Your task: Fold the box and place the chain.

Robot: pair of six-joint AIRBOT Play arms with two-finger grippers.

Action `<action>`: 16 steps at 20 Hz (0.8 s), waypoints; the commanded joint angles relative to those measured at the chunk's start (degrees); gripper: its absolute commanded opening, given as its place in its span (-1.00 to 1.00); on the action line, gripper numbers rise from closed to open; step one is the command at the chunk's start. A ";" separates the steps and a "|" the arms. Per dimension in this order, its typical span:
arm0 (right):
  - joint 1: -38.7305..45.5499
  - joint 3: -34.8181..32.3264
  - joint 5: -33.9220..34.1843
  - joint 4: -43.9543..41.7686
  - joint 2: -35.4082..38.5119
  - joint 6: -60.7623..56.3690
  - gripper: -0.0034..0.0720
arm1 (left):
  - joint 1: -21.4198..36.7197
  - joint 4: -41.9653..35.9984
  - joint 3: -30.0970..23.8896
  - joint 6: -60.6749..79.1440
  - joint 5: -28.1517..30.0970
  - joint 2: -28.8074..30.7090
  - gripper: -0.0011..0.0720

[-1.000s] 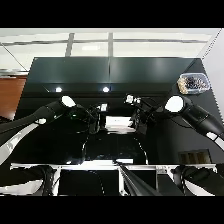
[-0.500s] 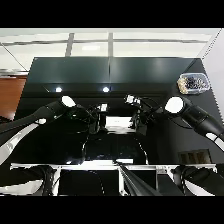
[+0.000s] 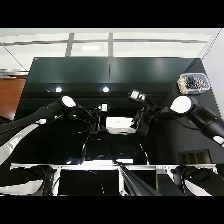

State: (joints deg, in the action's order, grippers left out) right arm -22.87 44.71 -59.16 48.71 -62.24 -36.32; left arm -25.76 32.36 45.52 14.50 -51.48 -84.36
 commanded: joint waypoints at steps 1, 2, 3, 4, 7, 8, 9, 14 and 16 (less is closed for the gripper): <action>4.31 0.55 -6.49 -1.40 2.29 -17.70 -0.66 | 0.02 0.00 0.07 0.04 0.02 -0.02 0.13; 5.77 -1.11 -7.67 -5.20 2.23 -19.32 -0.90 | 0.02 0.00 0.07 0.04 0.02 -0.02 0.13; 6.75 -3.65 -6.88 -11.04 2.19 -18.56 -0.89 | 0.02 0.00 0.07 0.04 0.02 -0.02 0.13; 7.23 -6.21 -5.22 -16.83 1.99 -17.84 -0.89 | 0.02 0.00 0.07 0.07 0.04 -0.02 0.13; 7.06 -11.47 -1.09 -29.79 -1.64 -17.27 -0.89 | 0.02 0.00 0.07 0.04 0.04 -0.02 0.13; 7.06 -12.04 0.07 -31.26 -3.39 -17.29 -0.89 | 0.02 0.00 0.07 0.04 0.02 -0.02 0.13; 7.06 -12.11 1.33 -31.58 -5.29 -17.29 -0.89 | 0.02 0.00 0.07 0.07 0.02 -0.02 0.13; 7.06 -12.13 5.55 -31.28 -10.86 -17.27 -0.89 | 0.04 0.00 0.07 0.04 0.02 -0.02 0.13; 7.06 -12.11 5.42 -30.67 -11.23 -17.27 -0.89 | 0.04 0.00 0.07 0.07 0.02 -0.02 0.13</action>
